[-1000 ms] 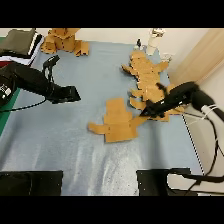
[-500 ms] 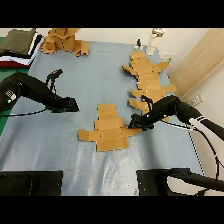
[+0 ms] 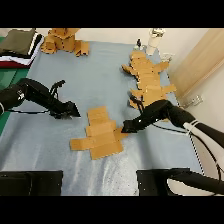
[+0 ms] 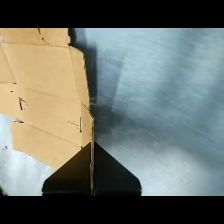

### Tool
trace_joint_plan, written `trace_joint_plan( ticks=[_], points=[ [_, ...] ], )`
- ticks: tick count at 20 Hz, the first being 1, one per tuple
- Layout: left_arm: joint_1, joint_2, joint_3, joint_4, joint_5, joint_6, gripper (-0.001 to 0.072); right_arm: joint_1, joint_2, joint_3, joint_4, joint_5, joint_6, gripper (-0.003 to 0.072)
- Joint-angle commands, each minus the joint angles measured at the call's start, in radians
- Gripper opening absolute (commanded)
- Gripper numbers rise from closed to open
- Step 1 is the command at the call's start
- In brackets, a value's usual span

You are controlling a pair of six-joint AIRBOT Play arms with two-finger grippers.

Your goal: Fold the box.

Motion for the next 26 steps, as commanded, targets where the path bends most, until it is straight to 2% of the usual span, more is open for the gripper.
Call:
trace_joint_plan(
  ticks=[1,6,11,15,16,17,22,24,26],
  points=[
    [0.045,-0.07,-0.001,-0.062,0.045,0.074,0.0584,0.112,0.099,-0.103,0.018,0.215,-0.047,-0.0003],
    [0.021,-0.101,-0.044,-0.14,0.031,0.149,0.0584,0.192,0.127,-0.137,0.017,0.255,-0.019,-0.0002],
    [-0.051,-0.171,-0.046,-0.223,-0.017,0.236,0.0584,0.239,0.127,-0.137,0.016,0.261,0.01,-0.0002],
    [-0.059,-0.193,-0.046,-0.231,0.026,0.278,0.058,0.239,0.127,-0.137,0.01,0.26,0.016,-0.0002],
    [-0.059,-0.195,-0.046,-0.238,0.045,0.299,0.0437,0.239,0.127,-0.137,0.008,0.261,0.016,-0.0002],
    [-0.059,-0.195,-0.046,-0.244,0.054,0.317,0.0404,0.238,0.127,-0.137,0.007,0.262,0.016,-0.0002],
    [-0.063,-0.196,-0.046,-0.253,0.1,0.363,0.0403,0.239,0.127,-0.137,0.004,0.263,0.024,-0.0002],
    [-0.063,-0.204,-0.046,-0.254,0.108,0.371,0.0226,0.238,0.127,-0.137,0.002,0.267,0.024,-0.0002],
    [-0.063,-0.206,-0.046,-0.26,0.106,0.383,0.0225,0.239,0.127,-0.137,0.002,0.269,0.024,-0.0002]
  ],
)
